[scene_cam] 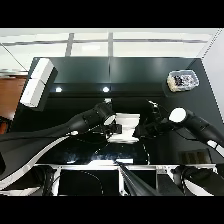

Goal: Fold the box and place the chain.

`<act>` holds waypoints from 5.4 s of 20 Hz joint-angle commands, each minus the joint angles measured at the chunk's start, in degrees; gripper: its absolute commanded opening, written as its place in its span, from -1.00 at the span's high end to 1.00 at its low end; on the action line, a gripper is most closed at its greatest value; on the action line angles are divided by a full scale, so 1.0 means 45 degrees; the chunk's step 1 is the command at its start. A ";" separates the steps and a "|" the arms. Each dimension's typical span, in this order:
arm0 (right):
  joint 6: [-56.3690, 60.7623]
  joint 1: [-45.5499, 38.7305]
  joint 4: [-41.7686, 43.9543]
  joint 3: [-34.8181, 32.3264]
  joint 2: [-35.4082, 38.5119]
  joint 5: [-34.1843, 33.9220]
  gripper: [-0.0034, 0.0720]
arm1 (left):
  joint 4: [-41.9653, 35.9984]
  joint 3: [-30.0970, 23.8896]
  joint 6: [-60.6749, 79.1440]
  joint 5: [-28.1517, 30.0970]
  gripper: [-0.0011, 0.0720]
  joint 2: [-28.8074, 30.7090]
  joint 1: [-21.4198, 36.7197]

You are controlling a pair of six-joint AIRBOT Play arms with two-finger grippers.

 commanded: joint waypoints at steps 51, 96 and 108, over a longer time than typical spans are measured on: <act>0.8184 0.4313 -0.6348 0.2895 -0.1894 0.0631 -0.28 | 0.0005 0.0005 0.0053 -0.0126 0.89 -0.0005 0.0005; 0.4522 -0.8140 -0.8223 1.4251 -1.0389 -0.0811 -0.49 | -0.0034 0.0005 0.0053 -0.0267 0.89 -0.0005 0.0015; 0.1355 -0.8374 -0.7796 1.4921 -0.7868 0.0874 0.82 | -0.0034 0.0005 0.0053 -0.0262 0.89 -0.0005 0.0015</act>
